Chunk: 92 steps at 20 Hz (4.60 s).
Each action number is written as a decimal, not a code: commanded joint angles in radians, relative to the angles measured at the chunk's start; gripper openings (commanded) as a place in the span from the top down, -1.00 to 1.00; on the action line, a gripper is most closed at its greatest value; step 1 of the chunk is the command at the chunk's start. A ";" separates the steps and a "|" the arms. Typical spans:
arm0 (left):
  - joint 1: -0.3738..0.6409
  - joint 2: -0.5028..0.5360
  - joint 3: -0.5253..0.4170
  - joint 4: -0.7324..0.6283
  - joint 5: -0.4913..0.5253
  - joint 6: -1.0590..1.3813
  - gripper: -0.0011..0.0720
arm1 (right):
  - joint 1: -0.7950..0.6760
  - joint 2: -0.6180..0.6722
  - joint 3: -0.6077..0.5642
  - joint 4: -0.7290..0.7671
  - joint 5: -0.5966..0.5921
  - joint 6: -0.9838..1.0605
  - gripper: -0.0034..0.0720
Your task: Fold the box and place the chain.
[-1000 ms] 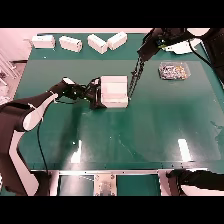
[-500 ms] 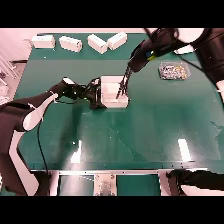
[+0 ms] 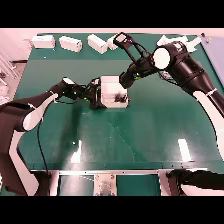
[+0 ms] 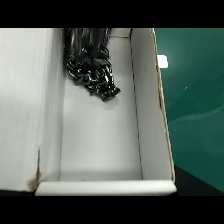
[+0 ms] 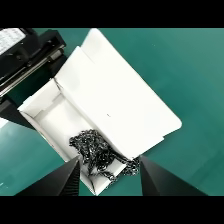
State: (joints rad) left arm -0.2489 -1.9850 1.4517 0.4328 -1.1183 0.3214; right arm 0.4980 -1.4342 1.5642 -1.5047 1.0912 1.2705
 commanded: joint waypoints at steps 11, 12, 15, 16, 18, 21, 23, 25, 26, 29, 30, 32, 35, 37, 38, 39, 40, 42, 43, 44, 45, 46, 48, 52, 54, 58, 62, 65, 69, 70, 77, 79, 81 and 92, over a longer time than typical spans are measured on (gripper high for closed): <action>0.000 0.001 0.000 0.000 0.000 0.000 -0.63 | -0.339 0.000 -0.248 0.306 0.095 -0.753 -0.26; 0.000 0.001 0.000 0.000 0.000 0.000 -0.63 | -0.378 -0.001 -0.289 0.389 0.070 -0.850 -0.26; 0.000 0.001 0.000 0.000 0.000 0.000 -0.63 | -0.465 -0.034 -0.364 0.619 0.031 -1.108 -0.31; 0.000 0.001 0.000 0.000 0.000 0.000 -0.63 | -0.478 -0.056 -0.367 0.674 0.031 -1.167 -0.44; 0.000 0.001 0.000 0.000 0.000 0.000 -0.63 | -0.482 -0.111 -0.367 0.737 0.031 -1.280 -0.50; 0.000 0.001 0.000 0.000 0.000 0.000 -0.63 | -0.480 -0.201 -0.367 0.765 0.031 -1.403 -0.59; 0.000 0.001 0.000 0.000 0.000 0.000 -0.63 | -0.480 -0.250 -0.366 0.765 0.030 -1.466 -0.58; 0.000 0.001 0.000 0.000 0.000 0.000 -0.63 | -0.479 -0.288 -0.366 0.777 0.016 -1.512 -0.58; 0.000 0.001 0.000 0.000 0.000 0.000 -0.63 | -0.479 -0.299 -0.365 0.795 0.016 -1.522 -0.58; 0.000 0.001 0.000 0.000 0.000 0.000 -0.63 | -0.467 -0.309 -0.362 0.822 0.017 -1.545 -0.58; 0.000 0.001 0.000 0.000 0.000 0.000 -0.63 | -0.459 -0.309 -0.360 0.824 0.018 -1.545 -0.58; 0.000 0.001 0.000 0.000 0.000 0.000 -0.63 | -0.438 -0.309 -0.360 0.824 0.019 -1.552 -0.58; 0.000 0.001 0.000 0.000 0.000 0.000 -0.63 | -0.412 -0.309 -0.360 0.824 0.018 -1.571 -0.58; 0.000 0.001 0.000 0.000 0.000 0.000 -0.63 | -0.408 -0.310 -0.360 0.822 0.012 -1.571 -0.36; 0.000 0.001 0.000 0.000 0.000 0.000 -0.63 | -0.408 -0.310 -0.360 0.822 0.004 -1.571 -0.21; 0.000 0.001 0.000 0.000 0.000 0.000 -0.63 | -0.408 -0.310 -0.360 0.822 -0.014 -1.571 -0.19; 0.000 0.001 0.000 0.000 0.000 0.000 -0.63 | -0.407 -0.310 -0.360 0.822 -0.030 -1.571 -0.03; 0.000 0.001 0.000 0.000 0.000 0.000 -0.63 | -0.406 -0.311 -0.360 0.824 -0.037 -1.571 0.06; 0.000 0.001 0.000 0.000 0.000 0.000 -0.63 | -0.406 -0.311 -0.360 0.824 -0.037 -1.571 0.20; 0.000 0.001 0.000 0.000 0.000 0.000 -0.63 | -0.406 -0.311 -0.360 0.824 -0.037 -1.570 0.21; 0.000 0.001 0.000 0.000 0.000 0.000 -0.63 | -0.406 -0.311 -0.360 0.824 -0.037 -1.570 0.27; 0.000 0.001 0.000 0.000 0.000 0.000 -0.63 | -0.406 -0.311 -0.360 0.824 -0.037 -1.569 0.47; 0.000 0.001 0.000 0.000 0.000 0.000 -0.63 | -0.406 -0.311 -0.360 0.824 -0.049 -1.559 0.68; 0.000 0.001 0.000 0.000 0.000 0.000 -0.63 | -0.413 -0.303 -0.353 0.821 -0.051 -1.511 0.88; 0.000 0.001 0.000 0.000 0.000 0.000 -0.63 | -0.423 -0.268 -0.347 0.821 -0.051 -1.461 0.88; 0.000 0.001 0.000 0.000 0.000 0.000 -0.63 | -0.425 -0.111 -0.346 0.822 -0.050 -1.391 0.88; 0.000 0.001 0.000 0.000 0.000 0.000 -0.63 | -0.409 0.048 -0.346 0.830 -0.048 -1.348 0.89; 0.000 0.001 0.000 0.000 0.000 0.000 -0.63 | -0.388 0.096 -0.345 0.912 -0.047 -1.338 0.89; 0.000 0.001 0.000 0.000 0.000 0.000 -0.63 | -0.335 0.092 -0.346 0.927 -0.055 -1.333 0.89; 0.000 0.001 0.000 0.000 0.000 0.000 -0.63 | -0.318 0.091 -0.345 0.929 -0.057 -1.334 0.89; 0.000 0.001 0.000 0.000 0.000 0.000 -0.63 | -0.267 0.005 -0.346 0.919 -0.097 -1.318 0.78; 0.000 0.001 0.000 0.000 0.000 0.000 -0.63 | -0.285 -0.023 -0.346 0.902 -0.114 -1.313 -0.16; 0.000 0.001 0.000 0.000 0.000 0.000 -0.63 | -0.315 -0.029 -0.345 0.902 -0.131 -1.311 -0.16; 0.000 0.001 0.000 0.000 0.000 0.000 -0.63 | -0.488 -0.170 -0.345 0.752 -0.043 -1.469 -0.37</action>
State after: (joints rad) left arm -0.2493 -1.9850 1.4517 0.4328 -1.1183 0.3214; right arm 0.0277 -1.5459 1.2186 -0.7338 1.0206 -0.1070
